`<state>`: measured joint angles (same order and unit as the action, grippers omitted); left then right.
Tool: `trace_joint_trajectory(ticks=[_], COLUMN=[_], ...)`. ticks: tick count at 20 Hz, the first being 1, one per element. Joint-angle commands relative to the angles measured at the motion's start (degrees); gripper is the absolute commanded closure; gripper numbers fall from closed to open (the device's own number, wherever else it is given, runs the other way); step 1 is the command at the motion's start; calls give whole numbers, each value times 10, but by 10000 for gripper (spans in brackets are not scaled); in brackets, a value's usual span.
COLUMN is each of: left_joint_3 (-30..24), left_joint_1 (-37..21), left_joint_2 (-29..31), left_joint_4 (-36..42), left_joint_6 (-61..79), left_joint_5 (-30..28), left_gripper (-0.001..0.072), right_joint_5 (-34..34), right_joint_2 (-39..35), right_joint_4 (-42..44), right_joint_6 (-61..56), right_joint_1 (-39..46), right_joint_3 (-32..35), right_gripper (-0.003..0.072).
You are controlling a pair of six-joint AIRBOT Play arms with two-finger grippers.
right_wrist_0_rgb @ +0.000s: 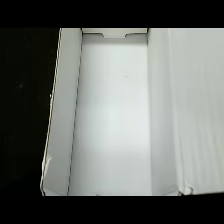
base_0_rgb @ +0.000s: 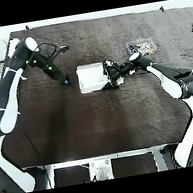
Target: Fold the box and place the chain.
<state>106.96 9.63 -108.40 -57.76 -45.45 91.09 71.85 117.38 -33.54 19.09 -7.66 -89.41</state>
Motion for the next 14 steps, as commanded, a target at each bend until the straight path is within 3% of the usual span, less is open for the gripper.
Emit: trace_joint_trajectory(ticks=[1, 2, 4, 7, 14], left_joint_3=[-78, -104, -148, -190, -198], left_joint_1=[-39, -40, -37, -33, -30], left_joint_2=[1, 1, 1, -1, -30], left_joint_4=[102, 108, 154, 206, 272], left_joint_6=[223, 274, 420, 517, 611], left_joint_5=[-71, -113, -165, -233, -243], left_gripper=[46, -2, -3, -2, -2], right_joint_5=[0, 0, 0, 0, 0], right_joint_2=[0, 0, 0, 0, 0], right_joint_4=[0, 0, 0, 0, 0], right_joint_6=[0, 0, 0, 0, 0], right_joint_1=[0, 0, 0, 0, 0], right_joint_3=[0, 0, 0, 0, 0], right_gripper=[123, 123, 123, 123, 123])
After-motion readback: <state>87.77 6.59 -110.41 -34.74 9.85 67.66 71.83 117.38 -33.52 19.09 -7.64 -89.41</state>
